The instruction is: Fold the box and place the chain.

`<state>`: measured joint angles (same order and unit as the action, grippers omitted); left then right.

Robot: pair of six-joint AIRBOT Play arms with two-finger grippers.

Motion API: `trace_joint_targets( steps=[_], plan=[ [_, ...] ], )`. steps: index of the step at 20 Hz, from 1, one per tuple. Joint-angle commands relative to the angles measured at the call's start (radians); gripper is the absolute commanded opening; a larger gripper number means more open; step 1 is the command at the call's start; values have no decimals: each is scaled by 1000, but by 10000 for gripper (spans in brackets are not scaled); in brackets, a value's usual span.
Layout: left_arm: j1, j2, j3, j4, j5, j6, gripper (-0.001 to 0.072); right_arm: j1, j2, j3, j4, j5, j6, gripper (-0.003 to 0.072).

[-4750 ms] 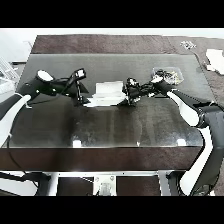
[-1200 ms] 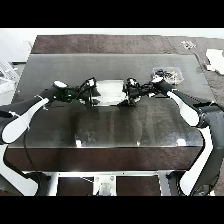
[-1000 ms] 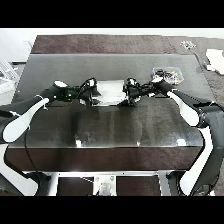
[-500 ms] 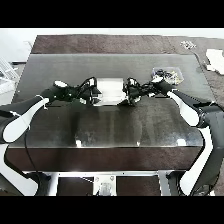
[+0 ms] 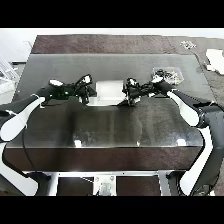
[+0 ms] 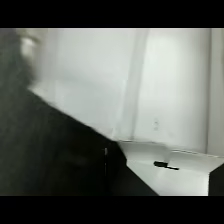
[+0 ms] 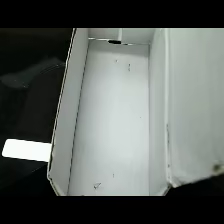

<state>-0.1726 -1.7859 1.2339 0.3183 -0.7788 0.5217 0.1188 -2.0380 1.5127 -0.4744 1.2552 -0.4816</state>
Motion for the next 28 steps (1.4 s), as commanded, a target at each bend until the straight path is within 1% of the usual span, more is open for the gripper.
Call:
trace_joint_targets(
  steps=[1,4,7,8,10,12,13,14,16,18,20,22,24,28],
  plan=[
    [47,31,0,-38,-74,12,23,0,0,0,2,-5,2,579],
    [71,68,2,-73,-118,9,23,0,0,0,2,-5,2,579],
    [111,106,2,-128,-144,-80,22,0,0,0,2,-5,2,579],
    [131,118,2,-142,-154,-143,22,0,0,0,2,-5,2,579],
    [178,150,2,-131,-158,-365,22,0,0,0,3,-5,2,579],
    [222,172,1,-67,-170,-686,21,0,0,0,3,-5,2,579],
    [237,175,2,-2,-183,-842,22,0,0,0,2,-5,2,579],
    [244,174,0,47,-185,-962,21,0,0,0,3,-5,2,579],
    [244,172,-1,189,-185,-1201,21,0,0,0,3,-5,2,578],
    [244,172,-1,275,-225,-1383,22,0,0,0,3,-5,2,579],
    [242,172,-1,315,-285,-1486,22,0,0,0,2,-5,2,578],
    [227,172,-1,374,-315,-1538,22,0,0,0,3,-5,2,579],
    [204,172,-6,467,-313,-1605,22,0,0,0,2,-5,2,579],
    [199,172,-95,481,-295,-1640,22,0,0,0,2,-5,2,579]
  ],
)
